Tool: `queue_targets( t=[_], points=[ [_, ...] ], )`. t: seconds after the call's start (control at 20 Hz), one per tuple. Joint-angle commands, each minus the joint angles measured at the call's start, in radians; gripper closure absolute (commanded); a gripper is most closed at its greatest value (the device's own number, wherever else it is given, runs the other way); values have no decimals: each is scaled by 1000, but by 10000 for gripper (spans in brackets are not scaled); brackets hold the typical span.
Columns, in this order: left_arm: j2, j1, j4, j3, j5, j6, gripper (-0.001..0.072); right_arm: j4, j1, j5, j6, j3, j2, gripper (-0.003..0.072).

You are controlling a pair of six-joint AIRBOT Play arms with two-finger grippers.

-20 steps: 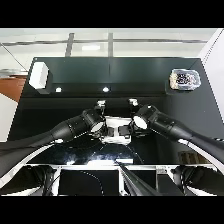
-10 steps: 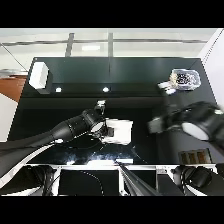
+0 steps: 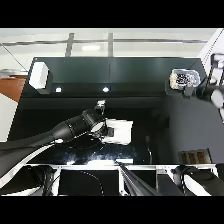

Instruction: Fold the box and place the chain.

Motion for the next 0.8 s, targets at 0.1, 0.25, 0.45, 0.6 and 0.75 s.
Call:
queue_targets(
  t=[0.1,0.25,0.45,0.6,0.75],
  points=[
    [0,0,1,0,2,0,676,373,-202,-81,-226,423,-481,-16],
    [0,0,0,0,3,0,676,369,-204,-2,-253,626,-688,-15],
    [0,0,0,0,2,0,676,352,-204,40,-234,758,-840,91],
    [0,0,0,0,2,0,676,315,-209,28,-189,760,-873,157],
    [0,0,0,0,2,0,676,318,-209,29,-190,760,-891,157]
  ],
)
